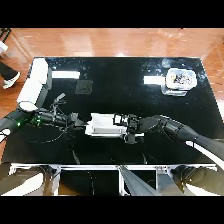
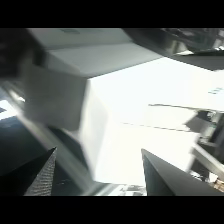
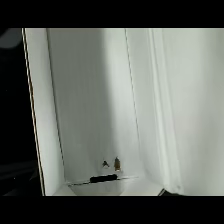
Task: Fold the box and place the chain.
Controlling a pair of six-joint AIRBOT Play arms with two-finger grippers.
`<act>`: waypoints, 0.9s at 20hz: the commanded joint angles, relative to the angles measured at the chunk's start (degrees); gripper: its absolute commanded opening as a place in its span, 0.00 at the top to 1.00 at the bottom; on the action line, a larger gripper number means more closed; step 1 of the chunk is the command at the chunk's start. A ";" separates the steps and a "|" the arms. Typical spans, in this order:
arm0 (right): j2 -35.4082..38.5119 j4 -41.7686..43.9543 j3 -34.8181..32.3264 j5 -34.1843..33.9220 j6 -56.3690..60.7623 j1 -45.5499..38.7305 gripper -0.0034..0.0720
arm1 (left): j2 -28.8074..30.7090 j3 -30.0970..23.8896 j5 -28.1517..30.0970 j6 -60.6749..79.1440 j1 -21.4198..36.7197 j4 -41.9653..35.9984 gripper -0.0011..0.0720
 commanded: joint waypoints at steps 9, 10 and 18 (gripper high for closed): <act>0.00 0.00 0.00 0.31 -0.02 0.42 0.92 | 1.44 0.17 0.74 0.48 -6.03 -2.78 0.14; 0.00 0.00 0.00 0.33 -0.02 0.42 0.92 | 1.99 0.17 1.07 0.44 -6.43 -2.75 0.14; 0.00 0.00 0.00 0.33 -0.02 0.42 0.92 | 5.33 0.17 1.27 -2.34 -6.62 -2.16 0.17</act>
